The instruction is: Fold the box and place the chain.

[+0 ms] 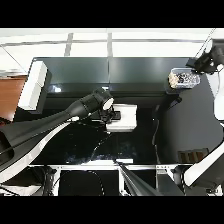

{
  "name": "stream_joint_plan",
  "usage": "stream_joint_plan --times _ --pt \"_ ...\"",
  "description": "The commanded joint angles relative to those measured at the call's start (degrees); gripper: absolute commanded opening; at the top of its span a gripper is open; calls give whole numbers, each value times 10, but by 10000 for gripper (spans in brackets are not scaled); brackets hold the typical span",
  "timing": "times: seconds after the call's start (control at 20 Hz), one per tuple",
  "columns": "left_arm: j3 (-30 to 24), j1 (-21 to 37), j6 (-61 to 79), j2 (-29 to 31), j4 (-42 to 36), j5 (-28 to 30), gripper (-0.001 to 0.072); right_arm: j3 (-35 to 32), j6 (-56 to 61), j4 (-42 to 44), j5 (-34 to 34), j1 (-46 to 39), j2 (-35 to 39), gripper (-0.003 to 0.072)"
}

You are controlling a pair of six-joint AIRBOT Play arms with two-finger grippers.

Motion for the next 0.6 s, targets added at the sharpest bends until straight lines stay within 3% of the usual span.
stream_joint_plan --times 0.0,0.25,0.4,0.55 --pt "0 1 0 0 0 1 28 4 -98 0 27 2 87 16" --pt "0 0 0 0 0 1 28 4 -141 63 20 4 252 16" --pt "0 0 0 0 0 4 29 4 -169 206 31 5 334 16" --pt "0 0 0 0 0 4 29 -1 -172 269 57 13 397 16"
